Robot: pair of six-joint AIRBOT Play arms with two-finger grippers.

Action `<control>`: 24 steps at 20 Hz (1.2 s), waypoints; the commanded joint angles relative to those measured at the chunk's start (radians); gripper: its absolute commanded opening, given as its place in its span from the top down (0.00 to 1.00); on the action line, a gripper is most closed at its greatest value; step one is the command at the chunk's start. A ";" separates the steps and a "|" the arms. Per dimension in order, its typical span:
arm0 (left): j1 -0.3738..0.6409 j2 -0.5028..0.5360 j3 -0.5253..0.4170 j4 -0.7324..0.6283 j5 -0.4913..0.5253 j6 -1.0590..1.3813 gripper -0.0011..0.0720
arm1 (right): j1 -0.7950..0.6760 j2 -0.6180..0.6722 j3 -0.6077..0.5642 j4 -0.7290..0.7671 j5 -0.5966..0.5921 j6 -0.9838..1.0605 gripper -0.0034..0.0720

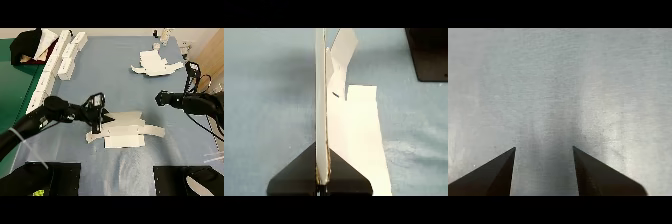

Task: Fold the box.

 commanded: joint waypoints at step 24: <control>0.006 -0.161 0.053 -0.021 0.046 0.104 0.97 | 0.001 -0.047 0.008 0.014 0.014 0.070 0.22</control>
